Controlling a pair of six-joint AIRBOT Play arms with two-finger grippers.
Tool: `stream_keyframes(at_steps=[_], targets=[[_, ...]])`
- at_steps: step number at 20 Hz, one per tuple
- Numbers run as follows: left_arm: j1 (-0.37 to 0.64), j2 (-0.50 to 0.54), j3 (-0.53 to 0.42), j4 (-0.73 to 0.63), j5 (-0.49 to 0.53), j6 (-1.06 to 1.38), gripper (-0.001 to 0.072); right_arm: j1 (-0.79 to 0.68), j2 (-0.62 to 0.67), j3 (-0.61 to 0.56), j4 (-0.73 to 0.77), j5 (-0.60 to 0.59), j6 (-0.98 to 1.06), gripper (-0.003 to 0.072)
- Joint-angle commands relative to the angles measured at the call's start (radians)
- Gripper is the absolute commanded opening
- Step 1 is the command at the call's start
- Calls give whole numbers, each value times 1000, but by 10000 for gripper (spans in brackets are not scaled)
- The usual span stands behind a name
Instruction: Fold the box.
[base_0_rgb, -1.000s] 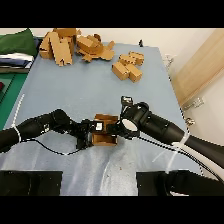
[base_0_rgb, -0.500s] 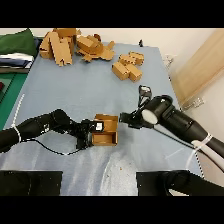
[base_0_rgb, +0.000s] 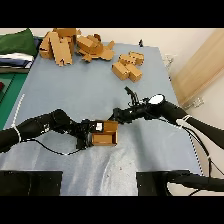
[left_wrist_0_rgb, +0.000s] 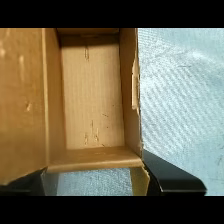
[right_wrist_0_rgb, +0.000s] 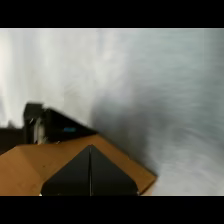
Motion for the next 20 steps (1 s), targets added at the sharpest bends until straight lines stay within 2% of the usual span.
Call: stream_keyframes(at_steps=[1, 5, 9, 13, 20], targets=[[1, 0, 0, 0, 0, 0, 266, -8, -23, -3, 115, 208, -305, -1], [1, 0, 0, 0, 0, 0, 266, 40, 90, -3, -146, 109, -308, -1], [1, 0, 0, 0, 0, 0, 266, 161, 126, -8, -249, 70, -323, -1], [1, 0, 0, 0, 0, 0, 266, 280, 138, -14, -344, -50, -323, -1], [1, 0, 0, 0, 0, 0, 266, 449, 279, -16, -652, -249, -330, -1]])
